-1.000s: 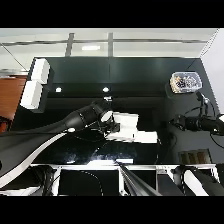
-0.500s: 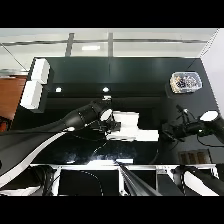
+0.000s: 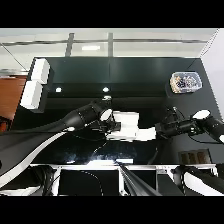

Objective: Fold the box and place the chain.

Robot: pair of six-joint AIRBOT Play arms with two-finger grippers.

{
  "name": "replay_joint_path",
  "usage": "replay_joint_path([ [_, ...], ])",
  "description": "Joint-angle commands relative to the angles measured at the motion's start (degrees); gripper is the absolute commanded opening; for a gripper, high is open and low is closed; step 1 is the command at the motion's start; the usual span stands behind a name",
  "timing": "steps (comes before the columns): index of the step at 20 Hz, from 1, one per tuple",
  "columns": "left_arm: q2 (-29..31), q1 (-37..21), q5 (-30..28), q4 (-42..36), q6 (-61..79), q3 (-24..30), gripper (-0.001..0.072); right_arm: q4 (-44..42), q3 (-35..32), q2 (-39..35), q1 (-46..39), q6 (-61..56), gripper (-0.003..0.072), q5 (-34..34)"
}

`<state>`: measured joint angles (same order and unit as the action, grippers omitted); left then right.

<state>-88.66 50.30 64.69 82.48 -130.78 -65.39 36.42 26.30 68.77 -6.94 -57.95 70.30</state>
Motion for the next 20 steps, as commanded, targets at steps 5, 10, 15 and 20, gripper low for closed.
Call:
replay_joint_path([
  [5,0.0,0.02,0.13,-0.02,1.57,-0.04,0.0026,-7.04,0.0,0.2,0.17,8.31,0.056,5.03],
  [10,0.0,0.02,0.11,-0.02,1.57,-0.04,0.0026,-10.23,0.11,0.2,3.02,8.26,0.0589,3.37],
  [15,0.0,0.02,0.13,0.48,1.57,-0.04,0.0026,-10.86,3.52,0.2,11.61,2.47,0.0587,-4.22],
  [20,0.0,-0.04,0.17,1.07,1.57,-0.04,0.0026,-5.29,7.48,0.2,20.57,-9.53,0.0543,-9.22],
])
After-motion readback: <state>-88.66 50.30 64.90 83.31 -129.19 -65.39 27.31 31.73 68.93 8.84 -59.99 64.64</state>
